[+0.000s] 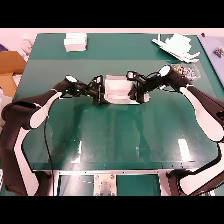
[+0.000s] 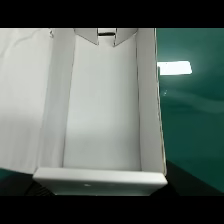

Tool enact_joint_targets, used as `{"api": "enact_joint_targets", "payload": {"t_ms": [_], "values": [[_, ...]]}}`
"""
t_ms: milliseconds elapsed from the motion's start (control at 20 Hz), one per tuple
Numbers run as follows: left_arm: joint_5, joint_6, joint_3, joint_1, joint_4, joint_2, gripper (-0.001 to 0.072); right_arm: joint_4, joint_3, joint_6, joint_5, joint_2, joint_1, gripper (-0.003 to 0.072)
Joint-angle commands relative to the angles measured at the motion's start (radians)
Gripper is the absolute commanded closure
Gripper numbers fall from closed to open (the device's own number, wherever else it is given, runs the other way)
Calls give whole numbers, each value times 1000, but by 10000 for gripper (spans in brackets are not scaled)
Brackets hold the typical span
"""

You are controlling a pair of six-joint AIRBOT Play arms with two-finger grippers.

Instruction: Fold the box and place the chain.

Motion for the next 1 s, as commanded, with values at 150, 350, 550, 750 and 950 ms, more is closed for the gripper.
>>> {"api": "enact_joint_targets", "payload": {"t_ms": [150, 350, 550, 750, 950], "values": [[3, 0, 0, -1, -1, 0, 348, 40, 0, -20, -7, 0, 13, 404], [3, 0, 0, -1, -1, 0, 348, 48, 0, -46, -14, -8, 13, 409], [3, 0, 0, -1, -1, 0, 348, 47, 0, -46, -14, -23, 13, 231], [3, 0, 0, -1, -1, 0, 348, 47, 0, -46, -13, -22, 11, 128], [3, 0, 0, -1, -1, 0, 348, 47, 0, -65, -13, -22, 11, 64]]}}
